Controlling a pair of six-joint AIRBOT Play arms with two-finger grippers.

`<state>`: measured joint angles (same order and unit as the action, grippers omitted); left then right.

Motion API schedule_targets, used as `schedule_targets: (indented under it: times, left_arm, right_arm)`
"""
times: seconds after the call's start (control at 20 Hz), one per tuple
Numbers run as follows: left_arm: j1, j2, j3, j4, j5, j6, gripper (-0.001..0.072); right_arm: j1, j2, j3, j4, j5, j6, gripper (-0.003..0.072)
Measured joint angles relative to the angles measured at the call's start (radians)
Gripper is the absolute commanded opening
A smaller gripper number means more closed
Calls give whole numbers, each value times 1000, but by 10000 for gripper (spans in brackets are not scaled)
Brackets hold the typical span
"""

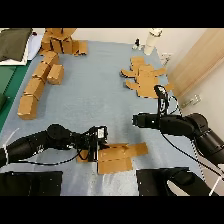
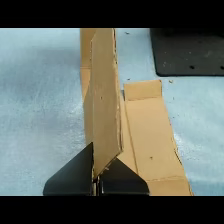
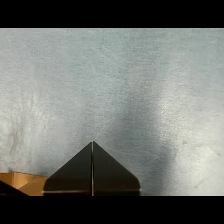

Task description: Fold the box.

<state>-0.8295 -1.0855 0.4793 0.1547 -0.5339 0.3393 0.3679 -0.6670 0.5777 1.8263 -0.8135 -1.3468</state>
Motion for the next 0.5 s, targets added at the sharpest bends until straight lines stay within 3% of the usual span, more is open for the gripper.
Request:
schedule_targets:
  times: [0.5]
  left_arm:
    - [33, 65, -1, 154, -1, -114, 11]
  right_arm:
    - [0, 0, -4, -10, 23, 0, 2]
